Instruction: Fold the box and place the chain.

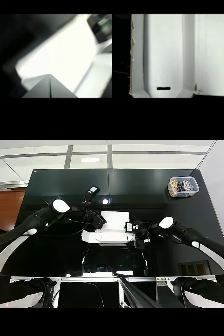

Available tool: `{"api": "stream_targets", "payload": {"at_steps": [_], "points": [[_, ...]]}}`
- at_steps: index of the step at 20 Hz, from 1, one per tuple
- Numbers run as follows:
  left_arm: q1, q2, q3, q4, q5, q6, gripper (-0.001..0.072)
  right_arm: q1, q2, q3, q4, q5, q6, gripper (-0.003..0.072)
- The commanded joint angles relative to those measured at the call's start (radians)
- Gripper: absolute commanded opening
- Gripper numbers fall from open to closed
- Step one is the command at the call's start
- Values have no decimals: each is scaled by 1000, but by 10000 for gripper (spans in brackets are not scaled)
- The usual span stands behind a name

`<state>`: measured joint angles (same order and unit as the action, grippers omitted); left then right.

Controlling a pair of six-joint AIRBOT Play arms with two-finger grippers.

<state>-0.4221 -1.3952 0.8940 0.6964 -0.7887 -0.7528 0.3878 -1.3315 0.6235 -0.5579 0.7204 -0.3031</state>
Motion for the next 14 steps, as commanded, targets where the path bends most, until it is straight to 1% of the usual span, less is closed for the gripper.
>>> {"api": "stream_targets", "payload": {"at_steps": [1, 3, 5, 7, 9, 10, 12, 13, 14], "points": [[3, -90, 45, 148, -110, -122, 22, 1, -1, 0, 0, 0, 0, 462], [4, -104, 45, 147, -111, -117, 22, 1, -1, 0, 0, 0, 0, 462], [12, -87, 67, 154, -115, -117, 22, 1, -1, 0, 0, 0, 0, 462], [40, -42, 105, 158, -184, -121, 22, 1, -1, 0, 0, 0, 0, 462], [105, 50, 93, 102, -217, -158, 23, 1, -1, 0, 0, 0, 0, 462], [141, 100, 66, 58, -216, -131, 23, 1, -1, 0, 0, 0, 0, 462], [219, 199, -37, -109, -211, 57, 23, 1, -1, 0, 0, 0, 0, 462], [250, 234, -98, -210, -235, 207, 23, 1, -1, 0, 0, 0, 0, 462], [266, 248, -141, -237, -276, 330, 23, 1, -1, 0, 0, 0, 0, 462]]}}
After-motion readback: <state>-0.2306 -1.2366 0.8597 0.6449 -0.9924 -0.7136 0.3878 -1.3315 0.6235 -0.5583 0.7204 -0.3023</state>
